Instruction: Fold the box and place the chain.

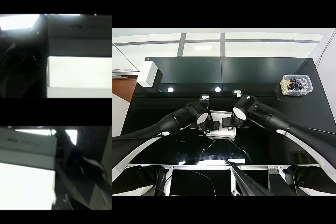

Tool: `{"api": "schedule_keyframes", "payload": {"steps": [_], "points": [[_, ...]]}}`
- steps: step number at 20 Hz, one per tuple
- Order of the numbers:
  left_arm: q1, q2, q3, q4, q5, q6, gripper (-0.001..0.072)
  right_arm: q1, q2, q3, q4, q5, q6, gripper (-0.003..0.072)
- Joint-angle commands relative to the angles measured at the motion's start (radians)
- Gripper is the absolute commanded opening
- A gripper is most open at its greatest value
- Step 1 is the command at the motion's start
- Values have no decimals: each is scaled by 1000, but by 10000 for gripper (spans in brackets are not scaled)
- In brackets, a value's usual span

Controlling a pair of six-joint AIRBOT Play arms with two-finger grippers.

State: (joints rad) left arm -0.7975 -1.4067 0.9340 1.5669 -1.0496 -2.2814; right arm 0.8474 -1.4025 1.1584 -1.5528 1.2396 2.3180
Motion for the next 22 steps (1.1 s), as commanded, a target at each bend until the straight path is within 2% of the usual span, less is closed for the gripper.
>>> {"api": "schedule_keyframes", "payload": {"steps": [1, 4, 6, 7, 9, 11, 13, 14, 16, 18, 20, 22], "points": [[1, 0, 0, 0, 1, 0, 30, 0, 110, 50, -85, 63, -87, 455], [1, 0, 0, 0, 1, 0, 30, 0, 251, 74, -298, 117, -118, 455], [1, 0, 0, 0, 0, 0, 30, -23, 314, 73, -501, 216, -169, 455], [1, 0, 0, 0, 0, 0, 30, -63, 328, 72, -595, 267, -203, 455], [1, 0, 0, 0, -2, 0, 30, -201, 334, 48, -685, 276, -264, 455], [1, 0, 0, 0, -2, 0, 30, -414, 333, -18, -667, 179, -269, 455], [1, 0, 0, 0, -2, 0, 30, -616, 332, -97, -615, 10, -245, 459], [1, 0, 0, 0, 1, 0, 30, -705, 325, -124, -569, -88, -245, 707], [1, 0, 0, -1, 18, 0, 30, -861, 273, -127, -423, -287, -298, 720], [1, 0, 0, -5, 29, 0, 30, -944, 199, -106, -310, -455, -346, 720], [1, 0, 0, -5, 28, 0, 30, -972, 81, -37, -245, -518, -387, 720], [1, 0, 0, -5, 29, 0, 30, -977, -66, 68, -235, -489, -389, 720]]}}
